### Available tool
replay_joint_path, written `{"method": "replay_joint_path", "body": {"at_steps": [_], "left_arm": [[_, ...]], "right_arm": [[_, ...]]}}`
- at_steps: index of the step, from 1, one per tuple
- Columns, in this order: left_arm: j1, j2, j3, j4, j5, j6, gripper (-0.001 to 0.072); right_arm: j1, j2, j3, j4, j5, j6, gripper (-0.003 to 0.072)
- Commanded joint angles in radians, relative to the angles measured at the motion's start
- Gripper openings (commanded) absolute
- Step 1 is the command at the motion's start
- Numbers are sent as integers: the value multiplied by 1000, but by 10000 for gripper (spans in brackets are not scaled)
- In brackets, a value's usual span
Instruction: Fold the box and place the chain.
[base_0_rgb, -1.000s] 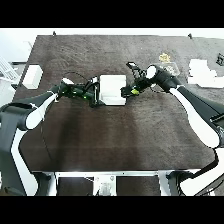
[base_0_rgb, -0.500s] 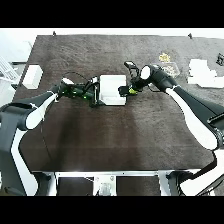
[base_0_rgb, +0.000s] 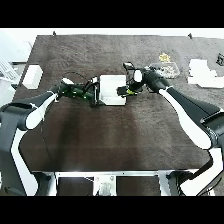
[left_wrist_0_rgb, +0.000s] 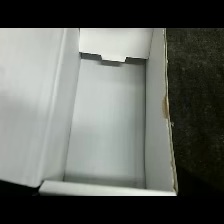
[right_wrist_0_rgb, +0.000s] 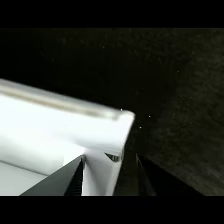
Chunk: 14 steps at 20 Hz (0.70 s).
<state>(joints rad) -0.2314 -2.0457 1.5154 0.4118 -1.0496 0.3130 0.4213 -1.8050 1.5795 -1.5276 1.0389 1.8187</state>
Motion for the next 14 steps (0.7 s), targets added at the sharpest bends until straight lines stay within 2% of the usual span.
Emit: {"method": "replay_joint_path", "body": {"at_steps": [1, 5, 12, 14], "left_arm": [[0, 1, 0, 0, 1, 0, 416], [0, 1, 0, 0, 2, 0, 415], [0, 1, 0, 0, 2, 0, 416], [0, 1, 0, 0, 2, 1, 415]], "right_arm": [[22, -46, 60, -40, 61, 42, 399], [37, -81, 116, -115, 159, 138, 399], [42, -81, 120, -204, 204, 238, 365], [51, -81, 121, -206, 203, 243, 324]]}}
